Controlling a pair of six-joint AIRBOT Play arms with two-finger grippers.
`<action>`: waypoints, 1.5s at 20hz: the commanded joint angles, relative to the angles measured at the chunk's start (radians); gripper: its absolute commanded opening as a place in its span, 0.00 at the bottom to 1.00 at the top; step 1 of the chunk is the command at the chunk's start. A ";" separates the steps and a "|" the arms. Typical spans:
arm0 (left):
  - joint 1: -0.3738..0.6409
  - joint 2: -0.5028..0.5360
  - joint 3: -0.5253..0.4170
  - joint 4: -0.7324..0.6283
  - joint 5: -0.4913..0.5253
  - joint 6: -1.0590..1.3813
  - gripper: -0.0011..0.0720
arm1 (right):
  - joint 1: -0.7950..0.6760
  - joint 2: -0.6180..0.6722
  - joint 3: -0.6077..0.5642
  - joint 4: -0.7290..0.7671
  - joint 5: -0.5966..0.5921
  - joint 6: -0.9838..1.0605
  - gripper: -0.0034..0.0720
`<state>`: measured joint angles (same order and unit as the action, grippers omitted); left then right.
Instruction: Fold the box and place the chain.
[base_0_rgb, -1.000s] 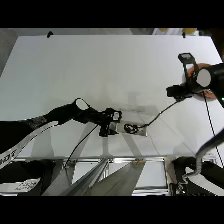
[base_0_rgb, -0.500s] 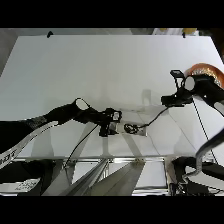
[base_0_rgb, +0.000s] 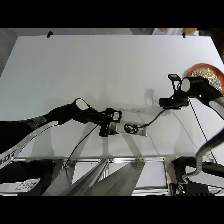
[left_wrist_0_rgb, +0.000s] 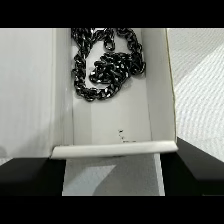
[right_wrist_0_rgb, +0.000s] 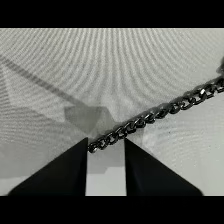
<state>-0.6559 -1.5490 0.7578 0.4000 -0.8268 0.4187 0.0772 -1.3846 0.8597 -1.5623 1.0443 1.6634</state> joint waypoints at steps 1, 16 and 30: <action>0.000 0.000 0.000 0.000 0.000 0.000 0.36 | 0.000 -0.005 -0.015 0.001 -0.020 0.004 0.26; 0.000 0.000 0.000 0.000 0.000 0.000 0.36 | 0.001 0.683 -0.018 0.197 0.201 -0.176 0.07; 0.000 0.000 0.000 0.000 0.000 0.000 0.36 | 0.002 0.948 -0.018 0.740 0.356 -0.254 0.07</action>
<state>-0.6559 -1.5490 0.7578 0.4000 -0.8268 0.4187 0.0780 -0.4461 0.8413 -0.8856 1.3544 1.4273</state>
